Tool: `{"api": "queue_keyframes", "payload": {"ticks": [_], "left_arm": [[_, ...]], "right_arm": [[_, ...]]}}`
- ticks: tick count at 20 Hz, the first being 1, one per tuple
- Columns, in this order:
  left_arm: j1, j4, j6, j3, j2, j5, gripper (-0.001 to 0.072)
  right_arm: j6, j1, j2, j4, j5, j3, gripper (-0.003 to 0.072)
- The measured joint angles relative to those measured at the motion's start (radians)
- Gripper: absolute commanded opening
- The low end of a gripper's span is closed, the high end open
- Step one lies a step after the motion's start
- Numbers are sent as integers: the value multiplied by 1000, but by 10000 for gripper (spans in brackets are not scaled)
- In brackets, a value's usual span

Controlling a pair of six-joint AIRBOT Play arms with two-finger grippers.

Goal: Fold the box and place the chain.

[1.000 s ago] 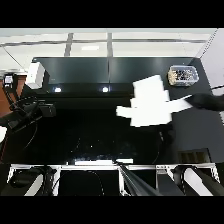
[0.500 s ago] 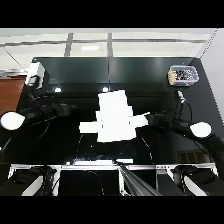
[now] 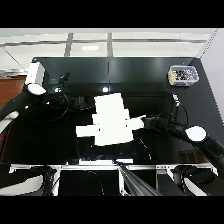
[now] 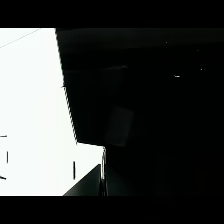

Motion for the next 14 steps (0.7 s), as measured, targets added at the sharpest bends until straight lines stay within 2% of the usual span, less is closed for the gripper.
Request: {"api": "queue_keyframes", "payload": {"ticks": [5, 6, 8, 10, 12, 13, 14], "left_arm": [[-35, -122, 104, 85, -194, -134, 701], [-47, -144, 143, 100, -222, -171, 677], [-73, -174, 227, 143, -272, -267, 549], [-97, -135, 286, 194, -313, -359, 358], [-117, -69, 339, 235, -340, -433, 275], [-124, -48, 367, 249, -349, -461, 193], [-129, -30, 391, 258, -355, -483, 161]], "right_arm": [[0, 3, 0, 1, 12, -1, 14], [0, 3, 0, 1, 15, -1, 15], [-1, 3, 0, 0, 21, -1, 15], [-2, 3, 0, 0, 24, -1, 15], [-2, 3, 0, 1, 27, -1, 15], [-2, 3, 0, 1, 27, -1, 15], [-2, 3, 0, 1, 28, -1, 15]]}}
